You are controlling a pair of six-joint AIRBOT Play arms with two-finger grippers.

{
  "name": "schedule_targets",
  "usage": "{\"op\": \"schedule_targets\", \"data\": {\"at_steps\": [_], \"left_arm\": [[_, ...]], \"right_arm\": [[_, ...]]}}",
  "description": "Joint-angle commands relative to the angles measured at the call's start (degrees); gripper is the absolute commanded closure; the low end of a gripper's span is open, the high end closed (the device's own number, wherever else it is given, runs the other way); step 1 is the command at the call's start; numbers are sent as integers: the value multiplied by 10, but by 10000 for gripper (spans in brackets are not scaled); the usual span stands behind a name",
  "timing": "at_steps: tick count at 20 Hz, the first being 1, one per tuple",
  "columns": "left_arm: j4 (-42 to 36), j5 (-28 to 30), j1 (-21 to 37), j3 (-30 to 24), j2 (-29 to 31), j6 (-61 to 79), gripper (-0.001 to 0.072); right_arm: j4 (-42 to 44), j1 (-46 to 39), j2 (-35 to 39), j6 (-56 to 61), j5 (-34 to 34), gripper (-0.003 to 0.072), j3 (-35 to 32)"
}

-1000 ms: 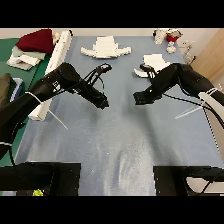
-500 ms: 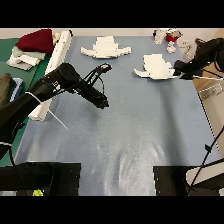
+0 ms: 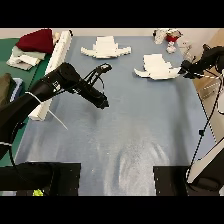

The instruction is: Fold the box.

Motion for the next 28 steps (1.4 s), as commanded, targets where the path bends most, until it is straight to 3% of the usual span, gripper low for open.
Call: {"op": "schedule_targets", "data": {"at_steps": [1,3,4,6,8,12,15,18,24,28], "left_arm": [[0,0,0,0,0,0,696],[0,0,0,0,0,0,696],[0,0,0,0,0,0,697],[0,0,0,0,0,0,696],[0,0,0,0,0,0,696],[0,0,0,0,0,0,696],[0,0,0,0,0,0,696],[0,0,0,0,0,0,696],[0,0,0,0,0,0,697],[0,0,0,0,0,0,696]], "right_arm": [[44,-3,-47,-13,12,265,29],[82,-3,-54,-47,11,294,29],[95,-3,-54,-58,11,410,29],[109,-3,-51,-64,12,472,29],[109,-3,-44,-64,6,675,29],[110,-3,-18,-66,-24,684,26],[114,-3,19,-66,-45,685,-22],[116,0,93,-66,-19,685,-144],[123,4,355,-66,156,685,-555],[122,23,512,-68,156,685,-747]]}}
